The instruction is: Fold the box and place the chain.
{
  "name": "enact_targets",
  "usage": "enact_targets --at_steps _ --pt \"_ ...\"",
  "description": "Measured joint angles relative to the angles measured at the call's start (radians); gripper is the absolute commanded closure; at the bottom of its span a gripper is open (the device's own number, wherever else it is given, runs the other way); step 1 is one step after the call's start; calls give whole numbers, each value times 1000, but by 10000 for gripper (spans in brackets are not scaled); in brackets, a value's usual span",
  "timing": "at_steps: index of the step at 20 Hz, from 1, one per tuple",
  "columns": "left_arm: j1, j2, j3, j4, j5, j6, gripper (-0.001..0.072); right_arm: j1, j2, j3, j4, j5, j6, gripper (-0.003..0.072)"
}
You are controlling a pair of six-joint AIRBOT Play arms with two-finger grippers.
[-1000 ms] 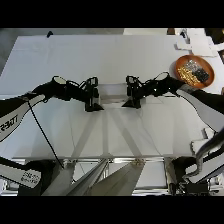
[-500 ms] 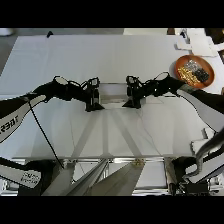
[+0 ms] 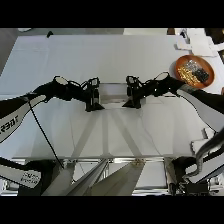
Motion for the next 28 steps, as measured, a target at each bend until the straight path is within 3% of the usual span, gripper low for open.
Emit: enact_targets --at_steps 10,11,12,13,20,28 --pt "0 0 0 1 0 0 501 0 0 0 0 0 0 270" --pt "0 0 0 1 0 0 501 0 0 0 0 0 0 195" --pt "0 0 0 0 0 -1 501 0 0 0 0 0 0 58" --pt "0 0 0 1 0 -2 501 0 0 0 0 -6 -1 22" --pt "0 0 0 1 0 1 501 0 19 0 -14 -3 5 23" --pt "0 0 0 1 0 0 501 0 102 0 -252 -17 117 32"
